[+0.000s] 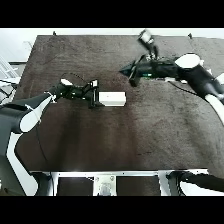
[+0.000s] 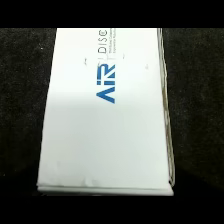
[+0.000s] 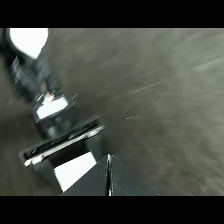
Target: Fold the box and place the chain.
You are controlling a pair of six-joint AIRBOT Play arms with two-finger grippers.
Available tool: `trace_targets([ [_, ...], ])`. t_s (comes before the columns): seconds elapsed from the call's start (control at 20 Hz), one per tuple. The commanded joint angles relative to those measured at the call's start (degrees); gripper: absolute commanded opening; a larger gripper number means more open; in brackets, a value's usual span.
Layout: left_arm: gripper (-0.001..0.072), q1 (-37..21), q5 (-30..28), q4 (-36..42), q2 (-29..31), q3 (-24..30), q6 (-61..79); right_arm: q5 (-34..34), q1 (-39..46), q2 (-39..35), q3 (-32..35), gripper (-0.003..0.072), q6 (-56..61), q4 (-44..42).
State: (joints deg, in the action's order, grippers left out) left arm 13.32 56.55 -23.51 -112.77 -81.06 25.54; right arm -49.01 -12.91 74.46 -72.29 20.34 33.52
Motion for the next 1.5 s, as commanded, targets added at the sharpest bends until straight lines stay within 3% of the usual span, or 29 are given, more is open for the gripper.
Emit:
trace_targets([
  [0.0,0.029,0.0,0.1,0.0,0.0,0.0,0.0,7.8,1.9,-11.3,10.2,0.0008,8.5,4.1],
  [0.2,0.0289,0.0,-0.3,0.0,0.0,0.0,0.0,10.2,6.3,-20.0,24.7,0.0009,11.2,4.4],
  [0.3,0.0288,-0.1,-0.3,0.0,0.1,0.0,0.0,15.9,6.7,-24.0,32.4,0.0009,11.2,4.5],
  [0.35,0.0217,-0.1,-0.6,0.1,0.3,0.0,-0.3,18.8,6.5,-26.1,35.8,0.0009,11.1,4.5],
  [0.4,0.0017,-0.2,-0.3,0.0,0.8,-0.1,-0.9,20.6,6.5,-28.1,38.8,0.0009,11.1,4.5],
  [0.5,0.0017,-0.3,-0.5,1.2,2.6,-0.5,-3.9,21.8,6.6,-31.2,42.9,0.0009,11.1,4.6],
  [0.7,0.0014,-2.2,-1.6,1.2,11.3,-0.4,-11.8,22.4,6.6,-33.1,45.0,0.001,11.2,4.6],
  [0.9,0.0013,-8.9,-3.4,-2.4,20.9,-0.4,-26.1,22.4,6.6,-33.1,45.0,0.0009,11.2,4.5],
  [1.1,0.0013,-18.1,-16.3,-8.6,28.4,2.3,-42.0,22.4,6.6,-33.1,45.0,0.0009,11.2,4.5],
  [1.25,0.0014,-25.9,-20.3,-11.0,29.0,3.5,-49.2,22.4,6.6,-33.1,45.0,0.0009,11.2,4.5],
  [1.45,0.0015,-34.7,-25.8,-10.9,28.7,8.9,-50.2,22.7,6.6,-33.0,45.0,0.0009,11.2,4.5],
])
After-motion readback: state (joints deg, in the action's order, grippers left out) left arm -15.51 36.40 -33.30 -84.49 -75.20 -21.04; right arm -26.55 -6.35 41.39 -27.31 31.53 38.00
